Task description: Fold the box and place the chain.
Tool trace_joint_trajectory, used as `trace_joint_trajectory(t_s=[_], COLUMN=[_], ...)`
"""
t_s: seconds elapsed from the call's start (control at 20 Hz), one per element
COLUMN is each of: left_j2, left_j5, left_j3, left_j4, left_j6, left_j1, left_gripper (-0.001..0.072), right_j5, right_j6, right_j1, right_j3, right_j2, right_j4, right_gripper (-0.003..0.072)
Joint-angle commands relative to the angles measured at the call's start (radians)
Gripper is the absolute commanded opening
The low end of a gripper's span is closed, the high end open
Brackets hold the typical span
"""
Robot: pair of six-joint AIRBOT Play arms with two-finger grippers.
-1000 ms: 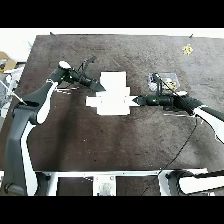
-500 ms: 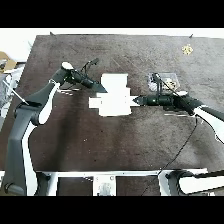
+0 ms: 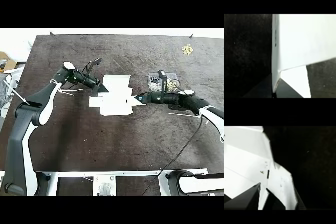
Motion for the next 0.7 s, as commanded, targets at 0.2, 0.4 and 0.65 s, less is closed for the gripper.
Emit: trace_joint_trajectory(t_s=[0.2,0.4,0.65], left_j2=[0.021,0.015,0.013], left_j5=[0.083,0.122,0.185], left_j3=[0.001,0.0,-0.082], left_j4=[0.005,0.047,0.052], left_j6=[0.401,0.442,0.491], left_j1=[0.003,0.002,0.002], left_gripper=[0.001,0.0009,0.0009], right_j5=[0.007,0.007,0.031], right_j6=[-0.139,-0.147,-0.203], right_j1=[-0.047,-0.046,-0.043], right_j3=[0.001,0.001,0.001], right_j2=[0.08,0.08,0.08], right_j4=[0.015,0.015,0.015], right_gripper=[0.0447,0.0446,0.0446])
